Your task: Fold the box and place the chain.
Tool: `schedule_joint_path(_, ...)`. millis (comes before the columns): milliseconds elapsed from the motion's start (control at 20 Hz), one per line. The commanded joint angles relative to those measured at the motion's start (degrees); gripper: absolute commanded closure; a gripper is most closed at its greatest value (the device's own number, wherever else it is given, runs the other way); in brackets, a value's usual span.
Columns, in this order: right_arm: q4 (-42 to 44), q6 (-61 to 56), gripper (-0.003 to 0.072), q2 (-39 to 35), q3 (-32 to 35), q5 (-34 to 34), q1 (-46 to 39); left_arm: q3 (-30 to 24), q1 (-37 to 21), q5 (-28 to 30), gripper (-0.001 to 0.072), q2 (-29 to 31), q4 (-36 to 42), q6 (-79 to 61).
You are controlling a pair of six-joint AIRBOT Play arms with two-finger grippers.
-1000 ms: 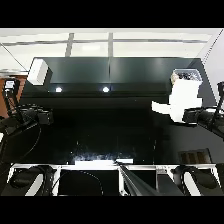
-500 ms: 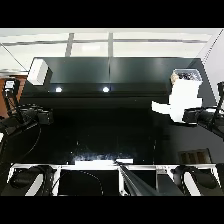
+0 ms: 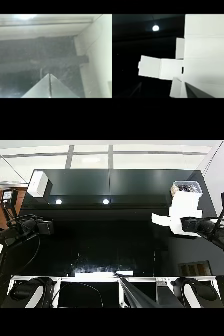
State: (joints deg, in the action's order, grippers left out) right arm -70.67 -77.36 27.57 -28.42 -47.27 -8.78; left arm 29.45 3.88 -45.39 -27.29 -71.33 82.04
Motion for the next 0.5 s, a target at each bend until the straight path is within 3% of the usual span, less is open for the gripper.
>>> schedule_joint_path(0,-4.70,-2.91,-0.0031,0.09,0.02,1.81,-0.31,-0.04,0.04,2.91,0.0120,-0.24,3.06,0.04)
schedule_joint_path(50,-13.38,-10.49,-0.0025,0.57,0.00,3.17,-1.40,-0.04,0.07,2.95,0.0023,-0.39,3.02,0.55)
schedule_joint_path(150,-31.23,-26.62,-0.0023,3.41,-0.44,6.84,-7.50,-0.04,0.04,2.69,0.0023,-0.42,3.04,0.55)
schedule_joint_path(200,-34.49,-30.21,-0.0023,5.84,-1.33,8.59,-12.24,-0.04,0.09,2.64,0.0024,-0.42,3.10,0.72)
schedule_joint_path(300,-29.90,-31.36,-0.0023,13.27,-4.94,11.30,-24.50,-0.04,0.09,2.60,0.0024,-0.44,3.06,0.70)
schedule_joint_path(450,-13.29,-29.07,-0.0023,25.86,-11.98,8.79,-41.55,-0.04,0.07,3.54,0.0025,-0.44,2.84,0.63)
